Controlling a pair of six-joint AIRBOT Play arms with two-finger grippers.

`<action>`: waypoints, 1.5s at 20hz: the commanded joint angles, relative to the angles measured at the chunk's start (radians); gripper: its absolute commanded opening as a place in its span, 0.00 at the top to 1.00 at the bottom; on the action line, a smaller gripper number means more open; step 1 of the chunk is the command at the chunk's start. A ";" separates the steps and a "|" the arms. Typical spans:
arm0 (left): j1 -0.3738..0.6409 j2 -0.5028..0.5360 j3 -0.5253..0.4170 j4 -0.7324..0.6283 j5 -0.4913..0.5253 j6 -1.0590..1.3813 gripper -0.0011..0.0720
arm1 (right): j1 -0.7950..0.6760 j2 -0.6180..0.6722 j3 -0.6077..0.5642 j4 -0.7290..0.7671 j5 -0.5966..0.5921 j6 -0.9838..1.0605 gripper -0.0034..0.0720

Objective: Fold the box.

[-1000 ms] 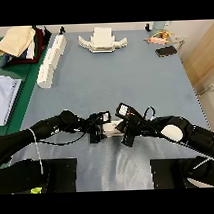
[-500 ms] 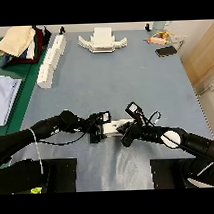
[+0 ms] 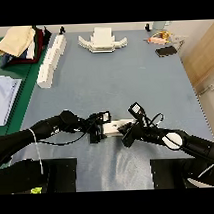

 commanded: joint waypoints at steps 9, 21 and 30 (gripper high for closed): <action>0.001 0.000 0.001 0.000 0.000 0.000 0.27 | -0.002 0.061 0.016 -0.025 0.026 0.004 0.95; 0.001 0.000 0.001 0.000 0.000 0.000 0.27 | -0.002 -0.024 0.017 -0.026 0.093 0.011 0.95; 0.001 0.000 0.001 0.000 0.000 0.000 0.27 | -0.087 0.046 0.220 -0.412 0.124 0.203 0.95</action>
